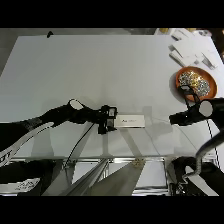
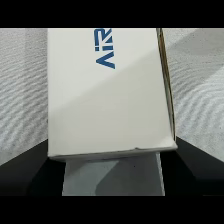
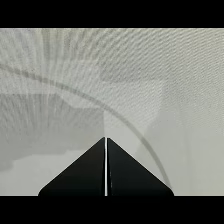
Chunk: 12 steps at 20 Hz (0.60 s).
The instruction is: Fold the box and place the chain.
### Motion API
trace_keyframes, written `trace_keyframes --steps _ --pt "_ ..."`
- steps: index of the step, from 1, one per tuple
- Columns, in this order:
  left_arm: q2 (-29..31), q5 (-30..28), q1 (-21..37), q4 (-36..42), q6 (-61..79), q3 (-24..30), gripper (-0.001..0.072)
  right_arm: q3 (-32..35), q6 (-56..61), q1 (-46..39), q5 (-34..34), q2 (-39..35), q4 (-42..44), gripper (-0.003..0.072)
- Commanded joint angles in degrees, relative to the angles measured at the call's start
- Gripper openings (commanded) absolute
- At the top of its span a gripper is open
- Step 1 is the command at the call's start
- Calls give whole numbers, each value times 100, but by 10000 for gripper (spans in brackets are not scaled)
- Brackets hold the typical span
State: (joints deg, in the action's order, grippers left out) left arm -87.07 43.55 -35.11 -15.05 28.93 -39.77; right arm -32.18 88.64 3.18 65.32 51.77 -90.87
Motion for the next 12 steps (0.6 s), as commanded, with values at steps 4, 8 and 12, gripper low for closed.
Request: trace_keyframes --steps 4,8,12 --pt "2 85 0 92 0 2 9 2 4 -2 4 2 0 19" --pt "4 164 0 94 -212 2 10 2 4 -2 4 2 0 19" --pt "470 164 133 -79 -527 2 12 2 4 -4 4 2 0 19"
